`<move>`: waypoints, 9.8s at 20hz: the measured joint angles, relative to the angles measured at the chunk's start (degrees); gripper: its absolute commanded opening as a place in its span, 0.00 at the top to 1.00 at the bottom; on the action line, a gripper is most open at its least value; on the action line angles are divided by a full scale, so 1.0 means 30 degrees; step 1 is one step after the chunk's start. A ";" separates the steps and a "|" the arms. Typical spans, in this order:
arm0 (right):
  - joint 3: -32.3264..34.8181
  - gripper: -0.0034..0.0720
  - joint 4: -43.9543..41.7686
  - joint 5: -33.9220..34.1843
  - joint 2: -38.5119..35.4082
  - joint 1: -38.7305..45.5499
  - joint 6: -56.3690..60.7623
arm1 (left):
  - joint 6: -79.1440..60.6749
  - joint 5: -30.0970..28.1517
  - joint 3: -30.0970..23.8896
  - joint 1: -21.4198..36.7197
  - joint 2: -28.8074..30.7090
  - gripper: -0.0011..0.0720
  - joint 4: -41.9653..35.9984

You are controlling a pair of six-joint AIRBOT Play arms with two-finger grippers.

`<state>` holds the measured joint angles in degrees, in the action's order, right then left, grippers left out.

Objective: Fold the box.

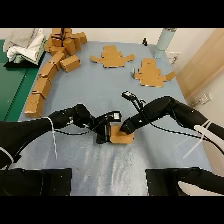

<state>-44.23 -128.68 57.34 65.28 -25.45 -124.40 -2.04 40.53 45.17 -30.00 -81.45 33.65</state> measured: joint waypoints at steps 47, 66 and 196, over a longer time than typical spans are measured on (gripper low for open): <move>0.5049 0.30 1.1213 -0.8728 -0.5217 -0.7723 -0.4911 | 0.0000 0.0000 0.0000 0.0000 0.0000 0.38 0.0000; 0.5049 0.26 1.1817 -0.9493 -0.5333 -0.8291 -0.5056 | 0.0000 -0.0007 0.0000 0.0000 0.0000 0.38 0.0000; 0.6506 0.95 1.9781 -0.4262 -0.8976 -1.0156 0.5413 | 0.0000 0.0000 0.0000 0.0000 0.0000 0.38 0.0000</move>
<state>-24.71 -69.34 44.56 38.35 -55.92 -108.16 -2.04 40.53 45.17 -30.00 -81.45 33.65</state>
